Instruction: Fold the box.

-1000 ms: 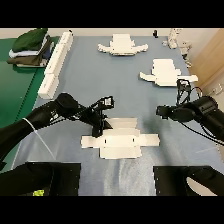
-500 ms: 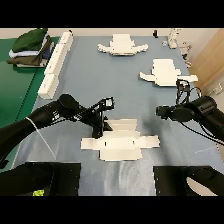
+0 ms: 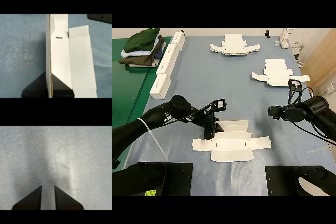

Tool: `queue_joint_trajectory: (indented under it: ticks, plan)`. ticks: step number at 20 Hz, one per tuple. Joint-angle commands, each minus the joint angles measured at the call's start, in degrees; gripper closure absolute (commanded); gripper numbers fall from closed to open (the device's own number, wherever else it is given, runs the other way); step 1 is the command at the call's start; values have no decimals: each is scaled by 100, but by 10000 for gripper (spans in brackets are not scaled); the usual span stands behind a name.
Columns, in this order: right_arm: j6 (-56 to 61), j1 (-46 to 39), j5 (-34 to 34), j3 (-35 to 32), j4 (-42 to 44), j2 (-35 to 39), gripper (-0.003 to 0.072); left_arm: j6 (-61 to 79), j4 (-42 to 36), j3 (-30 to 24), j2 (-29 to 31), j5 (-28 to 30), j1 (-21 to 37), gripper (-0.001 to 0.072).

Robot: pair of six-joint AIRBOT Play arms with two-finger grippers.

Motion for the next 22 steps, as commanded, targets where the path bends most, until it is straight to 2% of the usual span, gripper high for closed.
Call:
queue_joint_trajectory:
  ticks: [1, 5, 9, 12, 16, 22]
  plan:
    - [-2, 2, -4, -2, 2, -2, 442, 317, -229, 15, 234, 420, -46, 699]
    - [0, 2, -2, -2, 2, -2, 442, 518, -225, -216, 739, 1084, -468, 699]
    - [0, 4, -2, -2, 4, -2, 442, 767, -229, -767, 813, 2061, -1043, 699]
    - [0, 4, -4, -2, 26, -2, 442, 1034, -225, -916, 811, 2544, -1399, 699]
    - [0, 4, -4, -2, 48, -2, 442, 1023, -221, -929, 811, 2522, -1419, 696]
    - [0, 9, -7, -2, 63, -2, 442, 732, -216, -922, 831, 2151, -1421, 696]
